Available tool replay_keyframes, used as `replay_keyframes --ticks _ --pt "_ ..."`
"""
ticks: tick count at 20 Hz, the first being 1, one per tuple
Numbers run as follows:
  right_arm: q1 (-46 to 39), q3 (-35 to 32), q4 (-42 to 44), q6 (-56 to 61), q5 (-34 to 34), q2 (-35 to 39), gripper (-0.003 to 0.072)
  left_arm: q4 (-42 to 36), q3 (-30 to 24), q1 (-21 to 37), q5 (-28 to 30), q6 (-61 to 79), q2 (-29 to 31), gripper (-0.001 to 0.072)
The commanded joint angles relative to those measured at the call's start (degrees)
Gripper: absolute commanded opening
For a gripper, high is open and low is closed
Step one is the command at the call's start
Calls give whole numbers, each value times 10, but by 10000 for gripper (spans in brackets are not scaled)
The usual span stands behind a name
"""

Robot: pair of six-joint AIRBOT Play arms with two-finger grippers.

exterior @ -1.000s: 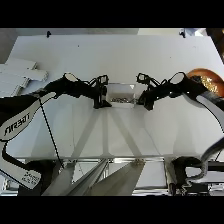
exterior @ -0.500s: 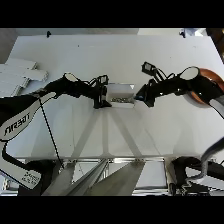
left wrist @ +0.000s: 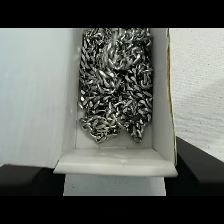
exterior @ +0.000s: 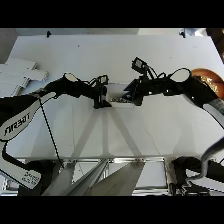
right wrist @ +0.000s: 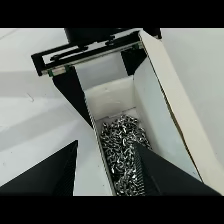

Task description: Fold the box and place the chain.

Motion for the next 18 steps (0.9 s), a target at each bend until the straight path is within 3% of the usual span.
replay_keyframes --ticks 1,5,7,11,18 --pt "9 7 -2 39 0 11 384 0 0 0 0 0 0 281" --pt "0 91 -20 142 -4 12 357 0 0 0 0 0 0 281" --pt "-14 153 -40 179 -8 4 283 0 0 0 0 0 0 281" --pt "-61 250 -53 271 13 -62 294 0 0 0 0 0 0 281" --pt "-77 294 -85 304 78 -194 298 0 0 0 0 0 0 281"
